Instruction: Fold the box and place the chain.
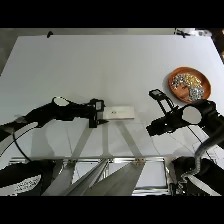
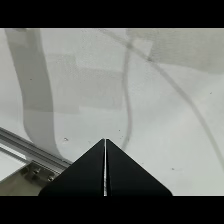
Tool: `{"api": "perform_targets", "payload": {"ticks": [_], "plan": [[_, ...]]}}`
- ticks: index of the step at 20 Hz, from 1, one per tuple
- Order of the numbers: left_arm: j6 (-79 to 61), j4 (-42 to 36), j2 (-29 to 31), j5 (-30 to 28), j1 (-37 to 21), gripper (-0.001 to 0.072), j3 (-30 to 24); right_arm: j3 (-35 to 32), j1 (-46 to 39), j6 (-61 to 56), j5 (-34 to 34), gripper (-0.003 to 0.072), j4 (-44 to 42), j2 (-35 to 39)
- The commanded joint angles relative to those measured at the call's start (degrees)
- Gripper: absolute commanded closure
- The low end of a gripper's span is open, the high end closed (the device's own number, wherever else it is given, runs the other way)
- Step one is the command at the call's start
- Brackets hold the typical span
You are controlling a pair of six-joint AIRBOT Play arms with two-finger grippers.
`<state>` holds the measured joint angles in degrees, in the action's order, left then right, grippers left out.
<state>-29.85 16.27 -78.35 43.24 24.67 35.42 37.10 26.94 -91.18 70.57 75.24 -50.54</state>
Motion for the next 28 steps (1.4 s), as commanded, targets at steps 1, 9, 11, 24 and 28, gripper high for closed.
{"api": "perform_targets", "payload": {"ticks": [1,9,11,24,28], "plan": [[9.81,0.96,8.02,-4.46,-5.70,0.0704,0.07,0.04,-0.02,-0.52,-0.13,0.0679,-0.46,0.04],[46.31,26.67,18.49,-12.00,-37.24,0.0704,0.02,0.04,-0.02,-0.50,-1.31,0.0679,-0.44,0.04],[51.23,29.83,17.09,-11.87,-45.16,0.0704,-0.31,0.04,-0.02,-0.37,-1.31,0.0679,-0.46,0.04],[67.63,53.88,6.14,-5.27,-54.55,0.0078,-1.42,0.04,-0.02,0.13,-4.26,0.0679,-0.44,0.04],[67.58,53.86,10.64,-6.12,-54.55,0.0009,-1.40,0.04,-0.02,0.15,-4.24,0.0679,-0.42,0.04]]}}
